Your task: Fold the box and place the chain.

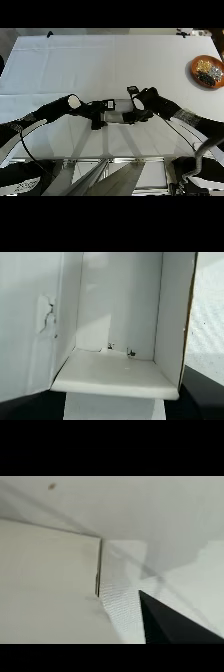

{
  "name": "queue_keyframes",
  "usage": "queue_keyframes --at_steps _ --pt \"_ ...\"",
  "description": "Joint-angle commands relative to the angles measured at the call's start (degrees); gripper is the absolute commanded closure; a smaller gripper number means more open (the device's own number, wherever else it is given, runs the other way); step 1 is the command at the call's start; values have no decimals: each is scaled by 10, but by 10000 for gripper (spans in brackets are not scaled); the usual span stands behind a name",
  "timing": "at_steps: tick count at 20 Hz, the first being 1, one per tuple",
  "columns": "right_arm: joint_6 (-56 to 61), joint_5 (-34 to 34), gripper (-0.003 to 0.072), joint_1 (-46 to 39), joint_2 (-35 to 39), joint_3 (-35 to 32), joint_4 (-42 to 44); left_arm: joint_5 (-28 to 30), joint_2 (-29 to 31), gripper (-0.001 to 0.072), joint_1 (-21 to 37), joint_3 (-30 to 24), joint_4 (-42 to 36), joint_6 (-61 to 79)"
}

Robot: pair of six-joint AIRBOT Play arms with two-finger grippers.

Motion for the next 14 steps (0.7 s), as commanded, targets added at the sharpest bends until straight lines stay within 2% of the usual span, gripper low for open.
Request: queue_keyframes --at_steps 1,4,7,11,14 --pt "-39 21 137 0 1 0 3 -2 0 575 0 0 -2 -2" --pt "-64 21 137 4 29 0 -16 -2 0 575 0 0 -2 -2" --pt "-82 23 137 5 90 0 -48 -2 0 575 0 0 -2 -2" --pt "-141 103 151 4 192 0 -61 -1 0 574 0 0 -3 -2" --pt "-154 136 154 -33 269 0 -101 -1 0 575 0 0 -3 -2"
